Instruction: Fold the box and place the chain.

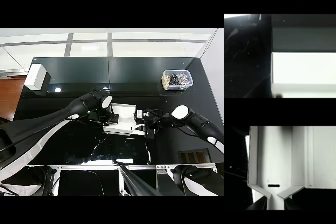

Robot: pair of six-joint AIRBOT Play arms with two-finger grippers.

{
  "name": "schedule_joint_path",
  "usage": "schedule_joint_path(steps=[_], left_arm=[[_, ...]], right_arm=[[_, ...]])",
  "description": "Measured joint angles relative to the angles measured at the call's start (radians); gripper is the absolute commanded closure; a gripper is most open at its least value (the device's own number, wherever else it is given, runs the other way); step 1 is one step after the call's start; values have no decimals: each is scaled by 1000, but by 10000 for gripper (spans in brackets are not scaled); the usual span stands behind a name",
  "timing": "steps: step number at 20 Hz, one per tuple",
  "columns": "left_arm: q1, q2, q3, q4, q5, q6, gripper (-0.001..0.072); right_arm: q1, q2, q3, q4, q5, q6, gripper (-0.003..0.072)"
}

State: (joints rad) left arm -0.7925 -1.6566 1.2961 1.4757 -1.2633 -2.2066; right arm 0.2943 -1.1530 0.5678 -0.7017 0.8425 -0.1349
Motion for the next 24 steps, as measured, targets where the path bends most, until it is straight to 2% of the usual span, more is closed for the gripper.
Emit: schedule_joint_path(steps=[8,9,10,11,12,13,14,15,17,19,20,24], left_arm=[[0,0,0,2,-1,0,683],[0,0,0,2,-1,0,684],[0,0,0,2,-1,0,683],[0,0,0,2,-1,0,683],[0,0,0,1,3,-1,683],[0,0,0,1,4,-1,683],[0,0,0,1,4,-2,683],[0,0,0,1,4,-3,683],[0,0,0,0,6,-2,683],[0,0,0,0,5,-3,683],[0,0,0,0,5,-3,684],[0,0,0,-2,3,-1,683]], right_arm=[[73,-43,-1,159,-72,0,567],[81,-50,-1,173,-76,3,549],[85,-53,-1,181,-84,13,522],[87,-56,-1,188,-88,23,350],[89,-58,-1,196,-91,31,477],[89,-60,-1,197,-96,41,475],[89,-61,-1,198,-101,51,224],[89,-63,-1,199,-107,57,181],[89,-63,-1,197,-122,70,232],[84,-64,-1,190,-136,84,609],[81,-63,-1,184,-138,89,671],[45,-24,2,147,-100,202,671]])
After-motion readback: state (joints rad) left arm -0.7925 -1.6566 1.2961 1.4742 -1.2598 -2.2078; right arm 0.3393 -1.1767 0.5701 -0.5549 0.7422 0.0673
